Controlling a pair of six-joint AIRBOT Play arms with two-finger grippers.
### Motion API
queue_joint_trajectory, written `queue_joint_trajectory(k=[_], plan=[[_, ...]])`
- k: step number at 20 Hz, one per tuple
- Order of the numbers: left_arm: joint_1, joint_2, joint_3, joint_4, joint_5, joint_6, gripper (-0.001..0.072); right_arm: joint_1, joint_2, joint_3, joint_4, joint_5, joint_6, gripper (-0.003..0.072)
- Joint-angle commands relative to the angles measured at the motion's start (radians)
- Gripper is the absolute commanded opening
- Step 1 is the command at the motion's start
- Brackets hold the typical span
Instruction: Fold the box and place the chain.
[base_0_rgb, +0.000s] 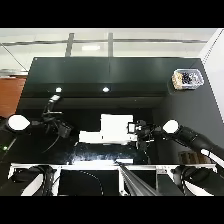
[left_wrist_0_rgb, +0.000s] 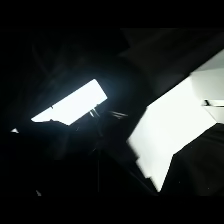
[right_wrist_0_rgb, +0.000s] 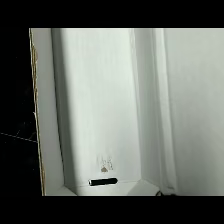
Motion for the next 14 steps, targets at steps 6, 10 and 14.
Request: queue_joint_trajectory(k=[6, 10, 14], plan=[[0.244, -0.127, -0.098, -0.163, -0.132, -0.328, 0.0029, 0.0, -0.001, 0.0, 0.0, 0.001, 0.0, 0.0343], [0.233, -0.292, -0.116, -0.404, -0.163, -0.109, 0.0027, 0.001, -0.001, 0.0, 0.0, 0.001, 0.0, 0.0343], [0.137, -0.347, -0.116, -0.477, -0.106, -0.038, 0.0027, 0.0, -0.001, 0.0, 0.0, 0.002, 0.0, 0.0343]])
